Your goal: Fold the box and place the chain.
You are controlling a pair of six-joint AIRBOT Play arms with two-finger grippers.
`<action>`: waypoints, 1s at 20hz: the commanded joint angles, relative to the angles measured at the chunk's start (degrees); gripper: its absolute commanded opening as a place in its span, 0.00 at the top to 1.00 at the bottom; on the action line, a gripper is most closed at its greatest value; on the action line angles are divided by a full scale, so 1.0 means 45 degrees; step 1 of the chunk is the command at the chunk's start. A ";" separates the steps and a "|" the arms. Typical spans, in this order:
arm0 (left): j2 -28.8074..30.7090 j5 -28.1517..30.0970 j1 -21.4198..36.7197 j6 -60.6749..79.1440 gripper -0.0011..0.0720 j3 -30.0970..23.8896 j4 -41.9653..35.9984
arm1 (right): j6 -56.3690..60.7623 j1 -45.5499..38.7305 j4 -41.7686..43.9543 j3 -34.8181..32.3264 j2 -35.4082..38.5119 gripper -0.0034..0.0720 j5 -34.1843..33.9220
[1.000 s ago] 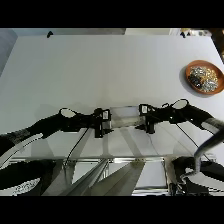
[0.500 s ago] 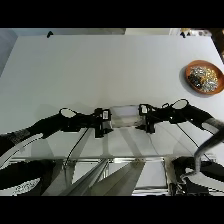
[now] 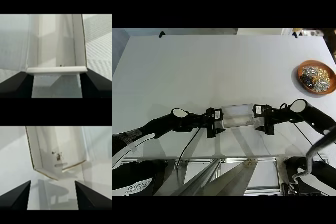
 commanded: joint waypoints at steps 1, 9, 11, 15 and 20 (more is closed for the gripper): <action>0.0000 -0.0044 0.0000 0.0024 0.80 0.0005 0.0015 | 0.1428 0.0000 -0.1171 0.0015 0.1365 0.29 0.0544; 0.0000 -0.0044 0.0000 0.0024 0.80 0.0005 0.0015 | -0.0597 0.0005 0.5479 0.0015 0.2798 0.93 0.0923; 0.0000 -0.0039 0.0000 0.0024 0.80 0.0005 0.0015 | -0.1477 0.0005 0.6343 0.0015 0.2390 0.93 0.0146; 0.0000 -0.0039 0.0000 0.0024 0.80 0.0005 0.0015 | -0.3517 0.0520 0.8573 0.0015 0.0855 0.93 -0.2914; 0.0000 -0.0044 0.0000 0.0024 0.80 0.0005 0.0015 | -0.2516 0.0899 0.7873 0.0015 -0.0782 0.94 -0.4677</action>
